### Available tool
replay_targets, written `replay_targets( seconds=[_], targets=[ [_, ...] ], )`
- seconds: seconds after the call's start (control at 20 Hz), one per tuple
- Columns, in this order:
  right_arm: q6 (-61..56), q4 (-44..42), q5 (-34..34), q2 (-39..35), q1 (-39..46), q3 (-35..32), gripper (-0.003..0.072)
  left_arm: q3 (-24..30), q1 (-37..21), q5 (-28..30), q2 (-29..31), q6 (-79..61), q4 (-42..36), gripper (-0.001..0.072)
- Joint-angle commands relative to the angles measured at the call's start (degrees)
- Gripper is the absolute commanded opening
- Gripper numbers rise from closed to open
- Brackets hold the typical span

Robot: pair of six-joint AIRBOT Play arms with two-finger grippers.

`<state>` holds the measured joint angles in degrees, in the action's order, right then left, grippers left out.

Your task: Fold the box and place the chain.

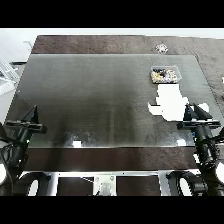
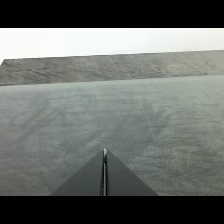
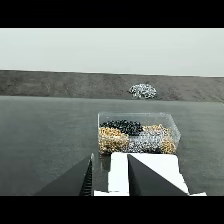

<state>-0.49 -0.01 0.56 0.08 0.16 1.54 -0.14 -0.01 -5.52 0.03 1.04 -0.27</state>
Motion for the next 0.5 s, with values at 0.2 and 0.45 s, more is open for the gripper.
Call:
replay_targets(
  seconds=[0.2, 0.45],
  targets=[
    [-0.09, 0.02, 0.04, 0.0, 0.04, -0.22, 0.0259, -0.04, 0.0, 0.02, 0.04, -0.02, 0.02, 0.0024],
    [0.13, 0.15, -4.68, 1.68, 0.22, 4.11, 0.028, -0.04, 0.0, -0.02, 0.04, -0.02, 0.02, 0.0024]
  ],
)
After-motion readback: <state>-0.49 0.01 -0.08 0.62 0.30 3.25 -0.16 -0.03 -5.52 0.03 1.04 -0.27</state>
